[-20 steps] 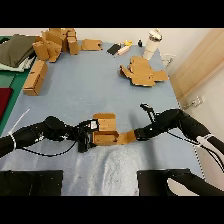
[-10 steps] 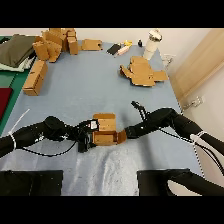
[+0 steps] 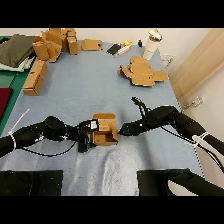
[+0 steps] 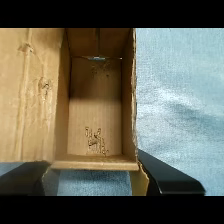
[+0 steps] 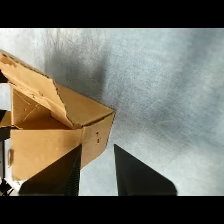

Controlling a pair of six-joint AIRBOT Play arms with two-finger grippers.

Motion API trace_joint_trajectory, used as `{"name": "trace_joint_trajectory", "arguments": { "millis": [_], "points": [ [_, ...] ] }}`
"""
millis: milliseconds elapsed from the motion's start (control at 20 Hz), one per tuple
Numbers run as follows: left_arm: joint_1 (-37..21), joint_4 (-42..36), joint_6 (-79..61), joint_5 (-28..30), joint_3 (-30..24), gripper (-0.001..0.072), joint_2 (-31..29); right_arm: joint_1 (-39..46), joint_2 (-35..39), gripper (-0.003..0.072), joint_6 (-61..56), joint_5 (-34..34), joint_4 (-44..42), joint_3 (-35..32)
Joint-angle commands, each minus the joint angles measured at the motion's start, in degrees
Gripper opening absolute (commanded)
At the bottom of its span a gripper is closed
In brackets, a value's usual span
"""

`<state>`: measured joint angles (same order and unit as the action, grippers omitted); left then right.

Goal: Fold the box.

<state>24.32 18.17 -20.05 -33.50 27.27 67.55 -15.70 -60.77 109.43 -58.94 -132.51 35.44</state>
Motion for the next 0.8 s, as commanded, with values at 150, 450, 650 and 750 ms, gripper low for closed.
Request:
{"name": "trace_joint_trajectory", "arguments": {
  "millis": [150,450,650,750],
  "points": [
    [-0.07,0.02,0.00,0.02,0.02,0.0332,0.00,-0.13,0.13,0.0325,-0.37,-1.55,0.07,0.09],
    [-0.04,0.02,0.00,0.02,0.04,0.0332,0.00,-0.92,0.13,0.0406,-0.33,-3.87,0.00,0.44],
    [-0.04,0.02,0.00,0.02,0.02,0.0332,0.00,-7.41,0.00,0.0405,-3.67,1.16,1.97,0.52],
    [-0.04,0.02,0.00,0.02,0.02,0.0332,0.00,-11.63,-0.07,0.0405,-12.11,5.42,9.62,1.57]
  ]
}}
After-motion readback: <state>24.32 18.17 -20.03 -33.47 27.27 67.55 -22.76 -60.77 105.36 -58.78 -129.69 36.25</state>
